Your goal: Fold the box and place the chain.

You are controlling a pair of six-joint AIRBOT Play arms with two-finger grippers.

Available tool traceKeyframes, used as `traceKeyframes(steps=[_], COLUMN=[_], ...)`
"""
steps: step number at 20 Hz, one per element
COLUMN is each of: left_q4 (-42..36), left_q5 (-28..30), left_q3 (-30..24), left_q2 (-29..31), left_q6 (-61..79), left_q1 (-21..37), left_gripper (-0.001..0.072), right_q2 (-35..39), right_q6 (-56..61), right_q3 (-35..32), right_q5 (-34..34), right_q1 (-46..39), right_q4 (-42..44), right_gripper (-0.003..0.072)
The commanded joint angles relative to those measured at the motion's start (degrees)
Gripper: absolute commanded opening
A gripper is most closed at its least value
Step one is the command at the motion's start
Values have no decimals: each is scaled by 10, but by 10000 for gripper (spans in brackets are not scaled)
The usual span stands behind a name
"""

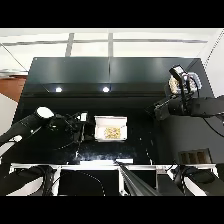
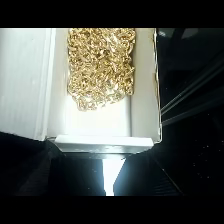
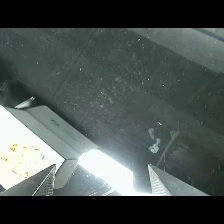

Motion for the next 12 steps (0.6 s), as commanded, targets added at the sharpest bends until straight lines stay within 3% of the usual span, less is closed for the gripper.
traceKeyframes(steps=[1,12], left_q4=[0,-4], left_q5=[5,-10], left_q3=[0,0], left_q2=[0,0], left_q6=[-4,-14], left_q1=[0,0], left_gripper=[699,700], right_q2=[0,0], right_q6=[0,0], right_q3=[0,0], right_q5=[1,1], right_q1=[0,0], right_q4=[0,0], right_gripper=[702,702])
